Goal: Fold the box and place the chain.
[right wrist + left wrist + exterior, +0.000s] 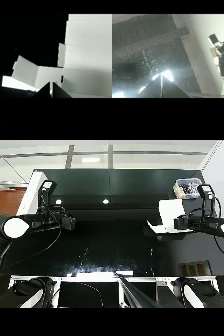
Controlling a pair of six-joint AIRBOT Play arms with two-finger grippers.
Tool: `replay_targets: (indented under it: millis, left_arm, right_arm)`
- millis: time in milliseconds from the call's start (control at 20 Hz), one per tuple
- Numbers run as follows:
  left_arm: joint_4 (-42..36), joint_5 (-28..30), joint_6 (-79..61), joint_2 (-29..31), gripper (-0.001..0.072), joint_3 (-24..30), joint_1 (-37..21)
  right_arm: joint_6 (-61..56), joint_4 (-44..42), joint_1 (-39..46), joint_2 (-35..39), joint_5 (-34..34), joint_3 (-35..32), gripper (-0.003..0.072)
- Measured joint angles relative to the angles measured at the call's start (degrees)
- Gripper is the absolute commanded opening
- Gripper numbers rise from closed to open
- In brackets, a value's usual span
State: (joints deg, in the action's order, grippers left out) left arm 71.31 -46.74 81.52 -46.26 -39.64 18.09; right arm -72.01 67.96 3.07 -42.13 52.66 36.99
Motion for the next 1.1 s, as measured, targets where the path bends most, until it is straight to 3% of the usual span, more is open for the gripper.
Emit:
replay_targets:
  millis: [250, 300, 350, 400, 450, 600, 750, 900, 1100]
  left_arm:
    - [0.0, 0.1, 0.0, 0.0, 0.0031, 0.0, 0.0]
    - [0.0, 0.1, 0.0, 0.0, 0.0033, 0.0, 0.0]
    - [0.0, 0.2, 0.0, 0.0, 0.0097, 0.0, 0.0]
    - [0.0, 0.3, 0.0, 0.0, 0.0421, 0.0, 0.0]
    - [0.0, 0.5, 0.0, 0.0, 0.0714, 0.0, 0.0]
    - [0.0, 1.1, 0.4, 0.0, 0.0709, 0.0, 0.0]
    - [0.0, 1.2, 1.0, 0.0, 0.0709, 0.0, 0.0]
    - [0.0, 1.4, 1.3, 0.0, 0.0709, 0.0, 0.0]
    - [0.0, 1.5, 1.4, 0.0, 0.0709, 0.0, 0.0]
  right_arm:
    - [0.0, -2.3, 0.0, 0.0, -0.8, 0.0, 0.0045]
    - [0.0, -2.5, 0.0, 0.0, -1.4, 0.0, 0.0201]
    - [0.0, -2.6, 0.0, 0.0, -2.1, 0.0, 0.0661]
    - [0.0, -2.6, 0.0, 0.0, -2.7, 0.0, 0.0709]
    - [0.0, -2.5, 0.0, 0.0, -3.2, 0.0, 0.0709]
    - [-2.7, 0.8, 0.4, -0.3, -4.6, 0.2, 0.0707]
    - [-12.8, 11.2, 5.4, -3.8, -4.8, 3.5, 0.0708]
    - [-18.4, 17.7, 16.1, -11.1, -3.1, 10.6, 0.0707]
    - [-18.1, 15.7, 33.4, -23.3, 1.4, 20.0, 0.0708]
